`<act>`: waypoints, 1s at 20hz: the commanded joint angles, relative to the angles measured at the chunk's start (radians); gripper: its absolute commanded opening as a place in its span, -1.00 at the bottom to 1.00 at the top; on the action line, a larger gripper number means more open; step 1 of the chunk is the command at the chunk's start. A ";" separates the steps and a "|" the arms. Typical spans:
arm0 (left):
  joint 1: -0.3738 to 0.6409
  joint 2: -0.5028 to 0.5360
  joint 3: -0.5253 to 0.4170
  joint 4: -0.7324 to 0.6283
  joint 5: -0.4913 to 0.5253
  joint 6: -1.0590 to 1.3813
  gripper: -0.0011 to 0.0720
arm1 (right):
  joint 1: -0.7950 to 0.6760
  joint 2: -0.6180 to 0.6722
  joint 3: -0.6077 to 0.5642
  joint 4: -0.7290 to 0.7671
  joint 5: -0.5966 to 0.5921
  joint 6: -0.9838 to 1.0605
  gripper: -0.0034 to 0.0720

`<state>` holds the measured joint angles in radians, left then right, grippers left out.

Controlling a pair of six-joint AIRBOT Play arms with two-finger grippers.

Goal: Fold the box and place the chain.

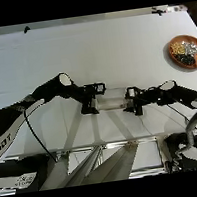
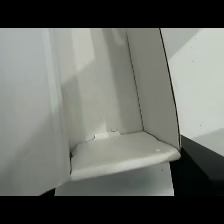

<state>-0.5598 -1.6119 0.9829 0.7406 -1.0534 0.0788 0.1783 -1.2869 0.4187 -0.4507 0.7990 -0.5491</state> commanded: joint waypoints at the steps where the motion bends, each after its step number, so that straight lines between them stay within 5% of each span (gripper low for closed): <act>1: -0.003 0.001 -0.012 -0.004 0.063 -0.134 0.94 | 0.000 0.000 0.000 0.003 -0.003 0.002 0.31; 4: -0.003 0.001 -0.013 -0.004 0.072 -0.144 0.93 | 0.000 0.000 0.000 0.003 -0.003 0.002 0.31; 6: -0.003 0.002 -0.023 -0.004 0.087 -0.143 0.60 | 0.000 0.000 0.000 0.003 -0.003 0.002 0.31; 13: -0.006 0.021 -0.026 -0.031 0.085 0.015 0.36 | 0.000 0.000 0.000 0.003 -0.003 0.002 0.31; 15: -0.015 0.021 -0.026 -0.026 0.089 0.015 0.14 | 0.000 0.000 0.000 0.003 -0.003 0.002 0.31; 20: -0.058 0.021 -0.047 -0.036 0.201 0.014 0.11 | 0.000 0.000 0.000 0.003 -0.003 0.002 0.31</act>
<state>-0.5983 -1.5917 0.9451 0.7185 -0.9077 0.0868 0.1783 -1.2869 0.4187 -0.4477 0.7948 -0.5465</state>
